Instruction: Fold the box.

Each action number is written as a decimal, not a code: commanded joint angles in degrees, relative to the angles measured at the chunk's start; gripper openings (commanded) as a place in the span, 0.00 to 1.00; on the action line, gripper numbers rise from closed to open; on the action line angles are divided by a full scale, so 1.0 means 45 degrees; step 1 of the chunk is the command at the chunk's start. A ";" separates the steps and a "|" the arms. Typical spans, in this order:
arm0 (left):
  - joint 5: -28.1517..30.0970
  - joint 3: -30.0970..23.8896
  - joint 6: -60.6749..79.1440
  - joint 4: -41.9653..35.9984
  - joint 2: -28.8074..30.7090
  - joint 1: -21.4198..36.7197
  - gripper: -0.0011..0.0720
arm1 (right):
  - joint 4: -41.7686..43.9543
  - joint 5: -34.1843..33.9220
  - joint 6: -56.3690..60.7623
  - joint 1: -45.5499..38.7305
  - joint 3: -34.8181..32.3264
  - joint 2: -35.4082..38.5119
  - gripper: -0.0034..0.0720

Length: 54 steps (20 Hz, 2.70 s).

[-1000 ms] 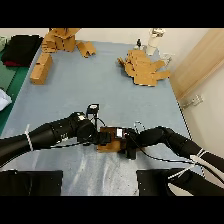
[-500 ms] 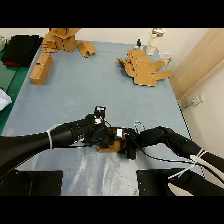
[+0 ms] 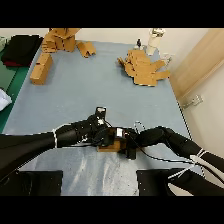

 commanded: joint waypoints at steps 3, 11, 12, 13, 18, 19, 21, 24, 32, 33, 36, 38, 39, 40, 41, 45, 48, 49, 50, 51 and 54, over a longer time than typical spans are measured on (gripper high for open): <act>0.0126 0.0015 0.0131 -0.0204 -0.0034 -0.0010 0.03 | -0.0019 0.0005 -0.0083 0.0000 0.0000 0.0010 0.50; -0.0063 0.0019 0.0568 -0.0884 -0.0010 0.0010 0.82 | -0.0024 0.0000 -0.0083 0.0000 0.0000 0.0010 0.50; -0.0272 0.0019 0.0573 -0.0913 0.0058 0.0010 0.82 | -0.0024 0.0000 -0.0083 0.0000 0.0000 0.0010 0.50; -0.0457 0.0019 0.0578 -0.0913 0.0160 0.0010 0.82 | -0.0024 0.0005 -0.0083 0.0000 0.0000 0.0010 0.50; -0.1103 0.0049 0.0714 -0.0495 0.1151 0.0015 0.82 | -0.0024 0.0005 -0.0083 0.0000 0.0000 0.0010 0.50; -0.1336 0.0049 0.0709 -0.0321 0.1394 0.0078 0.82 | -0.0024 0.0005 -0.0083 0.0000 0.0000 0.0010 0.50; -0.1846 0.0049 0.0719 -0.0267 0.1904 0.0393 0.82 | -0.0024 0.0005 -0.0083 0.0000 0.0000 0.0010 0.50; -0.2215 0.0053 0.0816 -0.0272 0.2817 0.0957 0.82 | -0.0024 0.0005 -0.0083 0.0000 0.0000 0.0010 0.50; -0.4260 -0.0291 0.4163 -0.1001 0.4541 0.1768 0.03 | -0.0024 0.0005 -0.0083 0.0000 0.0000 0.0010 0.50; -0.4167 -0.0651 0.5736 -0.2225 0.4551 0.2458 0.03 | -0.0024 0.0005 -0.0083 0.0000 0.0000 0.0010 0.50; -0.3599 -0.2395 1.4678 -0.8116 0.4546 0.5935 0.03 | -0.0029 0.0005 -0.0083 0.0000 0.0000 0.0010 0.50; -0.2667 -0.3400 1.8836 -0.9734 0.4507 0.8116 0.03 | -0.0029 0.0000 -0.0083 0.0000 0.0000 0.0010 0.50; -0.2006 -0.3653 1.9793 -0.9573 0.4396 0.8879 0.03 | -0.0029 0.0005 -0.0083 0.0000 0.0000 0.0010 0.50; -0.1399 -0.3774 2.1303 -0.9165 0.4177 0.9471 0.03 | -0.0029 0.0005 -0.0083 0.0000 0.0000 0.0010 0.50; -0.0869 -0.3798 2.3222 -0.8811 0.3871 0.9826 0.03 | -0.0029 0.0005 -0.0083 0.0000 0.0000 0.0010 0.50; 0.2331 -0.3793 2.7443 -0.9530 0.2759 0.9826 0.05 | -0.0029 0.0010 -0.0083 0.0000 0.0000 0.0010 0.50; 0.2725 -0.3803 2.9526 -0.9996 0.2205 0.9156 0.97 | -0.0029 0.0005 -0.0083 0.0000 0.0000 0.0010 0.50; 0.2579 -0.3813 2.9832 -0.9894 0.2098 0.8825 0.97 | -0.0029 0.0005 -0.0083 0.0000 0.0000 0.0010 0.50; 0.2239 -0.3813 3.0056 -0.9845 0.2016 0.8432 0.97 | -0.0029 0.0005 -0.0083 0.0000 0.0000 0.0010 0.50; 0.1914 -0.3827 3.0522 -0.9870 0.2011 0.8092 0.97 | -0.0029 0.0005 -0.0083 0.0000 0.0000 0.0010 0.50; 0.1836 -0.4231 3.2475 -1.0792 0.2011 0.7922 0.97 | -0.0029 0.0005 -0.0083 0.0000 0.0000 0.0010 0.50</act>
